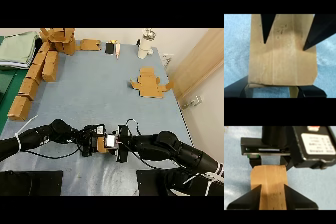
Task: Fold the box.
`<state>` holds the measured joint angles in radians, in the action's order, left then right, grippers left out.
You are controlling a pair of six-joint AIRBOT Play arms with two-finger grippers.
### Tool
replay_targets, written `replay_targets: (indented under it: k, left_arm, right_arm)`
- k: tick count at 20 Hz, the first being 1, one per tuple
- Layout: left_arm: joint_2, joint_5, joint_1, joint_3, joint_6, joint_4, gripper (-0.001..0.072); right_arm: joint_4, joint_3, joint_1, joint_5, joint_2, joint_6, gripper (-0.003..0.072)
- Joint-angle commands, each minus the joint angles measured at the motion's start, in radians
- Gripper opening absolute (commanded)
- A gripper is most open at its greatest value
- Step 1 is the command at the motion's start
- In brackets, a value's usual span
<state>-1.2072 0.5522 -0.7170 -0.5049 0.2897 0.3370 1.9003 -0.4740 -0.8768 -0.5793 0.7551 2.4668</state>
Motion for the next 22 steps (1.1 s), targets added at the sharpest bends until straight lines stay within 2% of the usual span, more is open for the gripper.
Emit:
replay_targets:
  k: [1,6,8,12,13,15,18,19,22]
  left_arm:
    - [-0.001,0.0,0.0,-0.001,0.001,0.0,0.0479]
    - [-0.001,0.0,0.0,-0.001,0.0,0.0,0.048]
    - [-0.001,0.0,0.0,-0.001,0.0,0.0,0.0479]
    - [-0.001,0.0,0.0,-0.001,0.0,0.0,0.0479]
    - [-0.001,0.0,0.0,-0.001,0.0,0.0,0.048]
    - [-0.001,0.0,0.0,-0.001,0.0,0.0,0.0479]
    - [-0.001,0.0,0.0,-0.001,0.0,0.0,0.0479]
    - [-0.001,0.0,0.0,-0.001,0.0,0.0,0.0479]
    - [-0.001,0.0,0.0,-0.001,0.0,0.0,0.0479]
  right_arm:
    - [-0.017,0.001,-0.004,-0.006,0.009,0.004,0.0421]
    - [-0.016,0.0,-0.004,-0.013,0.053,0.052,0.0426]
    - [-0.03,0.0,-0.011,-0.012,0.069,0.055,0.0566]
    - [-0.08,0.0,-0.023,-0.01,0.085,0.055,0.0566]
    - [-0.089,0.0,-0.023,-0.01,0.087,0.055,0.0559]
    - [-0.106,0.0,-0.023,-0.009,0.087,0.055,0.047]
    - [-0.117,-0.001,-0.023,-0.008,0.085,0.055,0.0467]
    - [-0.117,-0.003,-0.023,-0.009,0.085,0.055,0.0408]
    - [-0.117,-0.016,-0.023,-0.013,0.083,0.055,0.0401]
